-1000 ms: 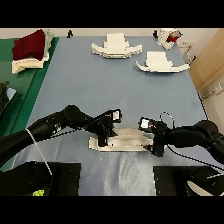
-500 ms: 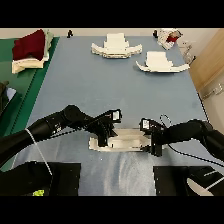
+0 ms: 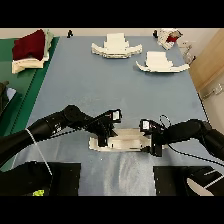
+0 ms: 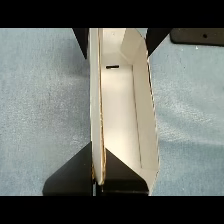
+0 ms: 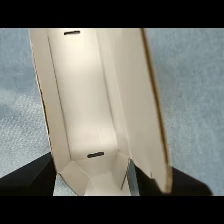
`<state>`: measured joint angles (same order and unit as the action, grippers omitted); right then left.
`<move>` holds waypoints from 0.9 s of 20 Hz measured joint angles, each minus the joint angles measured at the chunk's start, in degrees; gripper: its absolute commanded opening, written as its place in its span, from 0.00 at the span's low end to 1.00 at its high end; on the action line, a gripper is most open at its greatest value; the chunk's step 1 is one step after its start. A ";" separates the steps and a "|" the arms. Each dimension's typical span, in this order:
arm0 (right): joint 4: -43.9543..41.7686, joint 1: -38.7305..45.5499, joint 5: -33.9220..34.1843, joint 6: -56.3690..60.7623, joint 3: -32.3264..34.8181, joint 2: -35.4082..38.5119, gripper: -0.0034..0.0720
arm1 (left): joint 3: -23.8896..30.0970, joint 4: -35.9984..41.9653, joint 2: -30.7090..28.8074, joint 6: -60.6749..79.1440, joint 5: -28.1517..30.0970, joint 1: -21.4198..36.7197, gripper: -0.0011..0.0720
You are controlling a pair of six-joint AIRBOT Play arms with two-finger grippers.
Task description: Fold the box.
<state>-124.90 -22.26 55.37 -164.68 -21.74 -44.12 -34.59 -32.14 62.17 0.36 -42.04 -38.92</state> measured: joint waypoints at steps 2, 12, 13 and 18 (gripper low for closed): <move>0.00 0.00 0.07 -0.09 0.02 -0.31 1.00 | 0.00 0.02 0.00 0.00 0.00 0.00 0.03; -1.18 -0.92 -3.02 -6.25 2.54 -1.25 0.99 | 0.00 0.00 0.00 0.00 -0.09 0.00 0.03; -1.33 -1.29 -3.82 -6.47 2.86 -1.27 0.99 | 0.00 0.00 0.00 0.00 -0.09 0.00 0.03; -1.40 -2.03 -5.46 -7.15 3.89 -1.31 0.91 | 0.00 0.00 0.00 0.02 -0.09 0.00 0.03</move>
